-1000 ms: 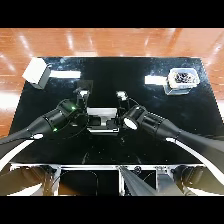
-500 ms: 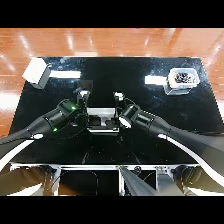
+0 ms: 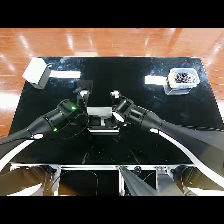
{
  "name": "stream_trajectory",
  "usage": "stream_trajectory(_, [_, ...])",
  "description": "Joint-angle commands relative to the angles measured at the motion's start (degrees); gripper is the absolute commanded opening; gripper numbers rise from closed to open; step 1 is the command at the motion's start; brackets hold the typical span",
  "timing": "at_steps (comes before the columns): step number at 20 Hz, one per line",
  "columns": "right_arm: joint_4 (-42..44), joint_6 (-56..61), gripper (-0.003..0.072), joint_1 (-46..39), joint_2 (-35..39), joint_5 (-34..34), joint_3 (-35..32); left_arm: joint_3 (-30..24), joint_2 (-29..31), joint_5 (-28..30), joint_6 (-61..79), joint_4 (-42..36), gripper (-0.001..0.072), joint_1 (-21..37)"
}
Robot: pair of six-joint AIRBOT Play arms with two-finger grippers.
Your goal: Fold the box and place the chain.
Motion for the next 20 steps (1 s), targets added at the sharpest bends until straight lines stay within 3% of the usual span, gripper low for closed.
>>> stream_trajectory(1, [2.38,-2.49,0.0040,0.02,-0.26,-0.22,0.46,-0.02,0.00,-0.04,0.24,0.22,0.0018,0.00])
stream_trajectory(8, [3.63,-3.50,0.0035,-0.02,-0.24,-0.55,0.46,0.00,0.00,-0.04,0.24,0.22,0.0018,0.00])
stream_trajectory(10, [3.61,-3.50,0.0537,-0.04,-0.15,-0.42,0.46,0.00,0.00,-0.04,0.24,0.22,0.0018,0.00])
stream_trajectory(15, [3.52,-3.52,0.0540,-0.09,-0.13,0.66,0.48,0.00,0.00,-0.04,0.24,0.17,0.0018,0.00])
stream_trajectory(16, [3.52,-3.50,0.0539,-0.09,-0.13,0.85,0.50,0.00,0.00,-0.04,0.24,0.20,0.0018,0.00])
stream_trajectory(17, [3.52,-3.58,0.0361,-0.09,-0.09,1.16,0.50,0.00,0.00,-0.04,0.24,0.20,0.0018,0.00])
stream_trajectory(18, [3.52,-4.44,0.0075,-0.09,-0.02,1.22,0.50,0.00,0.00,-0.04,0.24,0.20,0.0018,0.00])
stream_trajectory(19, [3.54,-5.60,0.0028,-0.09,0.00,1.18,0.50,0.00,0.00,-0.04,0.24,0.20,0.0018,0.00])
stream_trajectory(20, [3.52,-6.10,0.0028,-0.09,0.00,1.18,0.50,0.00,0.00,-0.04,0.24,0.20,0.0018,0.00])
